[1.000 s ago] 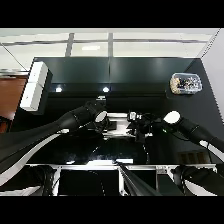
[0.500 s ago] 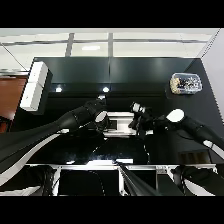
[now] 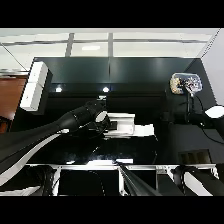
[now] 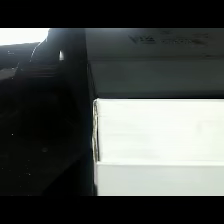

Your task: Fold the box and place the chain.

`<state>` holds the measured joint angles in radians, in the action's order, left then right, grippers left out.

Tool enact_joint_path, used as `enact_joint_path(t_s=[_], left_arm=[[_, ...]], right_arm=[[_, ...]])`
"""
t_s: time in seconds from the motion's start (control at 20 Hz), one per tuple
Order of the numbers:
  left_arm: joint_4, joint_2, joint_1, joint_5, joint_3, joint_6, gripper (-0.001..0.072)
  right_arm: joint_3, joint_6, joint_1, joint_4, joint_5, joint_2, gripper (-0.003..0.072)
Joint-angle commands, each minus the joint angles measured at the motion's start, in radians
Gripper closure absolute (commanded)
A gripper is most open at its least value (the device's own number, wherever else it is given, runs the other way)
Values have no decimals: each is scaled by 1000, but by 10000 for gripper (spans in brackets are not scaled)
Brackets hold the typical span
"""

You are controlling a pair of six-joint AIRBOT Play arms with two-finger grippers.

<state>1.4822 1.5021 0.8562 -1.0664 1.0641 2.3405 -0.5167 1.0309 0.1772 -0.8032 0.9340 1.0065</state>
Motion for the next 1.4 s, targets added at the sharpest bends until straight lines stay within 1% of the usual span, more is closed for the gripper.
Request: enact_joint_path(t_s=[0.0,0.1,0.2,0.35,0.5,0.6,0.7,0.75,0.85,0.9,0.95,1.05,1.25,1.3,1.35], left_arm=[[-3,0,-1,0,1,1,679],[-2,0,-1,0,1,1,679],[-3,0,-1,-1,1,1,679],[-3,0,-1,-1,1,1,679],[-3,0,-1,-1,1,1,678],[-3,0,-1,-2,1,1,679],[-3,0,-1,-6,1,1,679],[-2,0,-1,-10,1,1,679],[-2,0,-1,-10,1,1,678],[-2,0,-1,-10,1,1,679],[-2,0,-1,-10,1,1,678],[-2,0,-1,-9,1,1,678],[-2,0,-1,-9,1,1,678],[-2,0,-1,-9,1,1,679],[-2,0,-1,-9,1,1,678]], right_arm=[[69,193,69,-24,73,19,676],[82,179,46,-4,123,69,676],[83,150,8,47,145,130,675],[82,0,-80,259,154,223,674],[77,-125,-157,433,141,256,674],[50,-154,-167,449,157,256,673],[4,-154,-165,425,211,256,671],[-21,-153,-165,423,249,256,614],[-52,-148,-165,428,309,256,82],[-58,-149,-165,429,328,256,14],[-58,-148,-169,428,329,256,16],[-58,-109,-198,425,293,256,18],[-59,-84,-304,420,202,256,21],[-64,-53,-334,387,168,256,71],[-75,-18,-361,339,136,256,140]])
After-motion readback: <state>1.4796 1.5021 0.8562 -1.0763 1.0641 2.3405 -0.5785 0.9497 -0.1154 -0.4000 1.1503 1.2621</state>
